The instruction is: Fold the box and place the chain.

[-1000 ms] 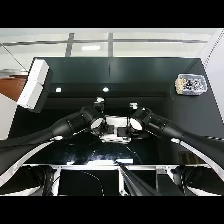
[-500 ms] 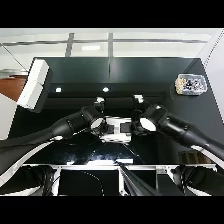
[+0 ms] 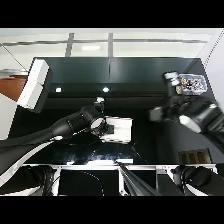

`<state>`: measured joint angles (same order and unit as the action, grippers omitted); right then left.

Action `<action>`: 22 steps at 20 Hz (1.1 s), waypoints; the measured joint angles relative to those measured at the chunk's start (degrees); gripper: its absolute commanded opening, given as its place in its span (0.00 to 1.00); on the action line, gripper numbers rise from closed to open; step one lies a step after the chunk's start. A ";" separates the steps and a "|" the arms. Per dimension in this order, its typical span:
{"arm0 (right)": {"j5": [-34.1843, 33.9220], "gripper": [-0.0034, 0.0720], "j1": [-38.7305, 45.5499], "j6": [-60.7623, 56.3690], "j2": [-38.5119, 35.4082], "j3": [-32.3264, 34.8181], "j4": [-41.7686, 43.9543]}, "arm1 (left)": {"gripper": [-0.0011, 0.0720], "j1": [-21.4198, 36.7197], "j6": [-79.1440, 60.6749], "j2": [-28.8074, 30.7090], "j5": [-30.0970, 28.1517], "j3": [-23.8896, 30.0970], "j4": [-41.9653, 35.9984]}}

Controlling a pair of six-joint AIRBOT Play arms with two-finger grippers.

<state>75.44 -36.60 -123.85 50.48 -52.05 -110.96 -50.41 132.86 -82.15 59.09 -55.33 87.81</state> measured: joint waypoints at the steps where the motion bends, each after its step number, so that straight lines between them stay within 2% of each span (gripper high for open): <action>1: -0.24 0.57 3.02 1.75 -0.59 0.15 -3.04 | 0.05 0.00 0.00 0.00 0.00 0.00 0.00; 4: -6.86 0.58 14.38 4.39 -1.29 1.09 -8.52 | 0.05 0.00 0.02 0.00 0.00 0.00 0.00; 5: -10.49 0.70 18.80 4.57 -1.07 1.29 -9.27 | 0.05 0.00 0.00 0.00 0.00 0.00 -0.02; 6: -14.14 1.00 22.84 4.52 -0.59 1.46 -9.40 | 0.05 0.00 0.02 0.00 0.00 0.00 0.00; 10: -26.64 1.00 36.81 4.13 5.05 0.22 -3.74 | 0.05 0.00 0.02 0.00 0.02 0.00 -0.02; 13: -31.08 1.00 43.76 4.31 13.40 -5.18 3.34 | 0.05 0.00 0.02 0.00 0.00 0.00 -0.02; 16: -30.93 0.99 48.50 4.42 23.65 -13.75 9.57 | 0.05 0.00 0.04 0.00 -0.02 0.00 -0.02; 21: -23.39 0.99 53.99 4.55 38.40 -27.65 18.16 | 0.05 -0.02 0.07 0.00 -0.11 0.00 0.02; 22: -22.21 0.91 54.69 4.48 40.06 -29.38 19.19 | 0.05 0.00 0.07 0.00 -0.11 0.00 0.04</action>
<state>53.23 18.09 -119.37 90.54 -81.43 -91.77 -50.41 132.92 -82.15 58.98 -55.33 87.85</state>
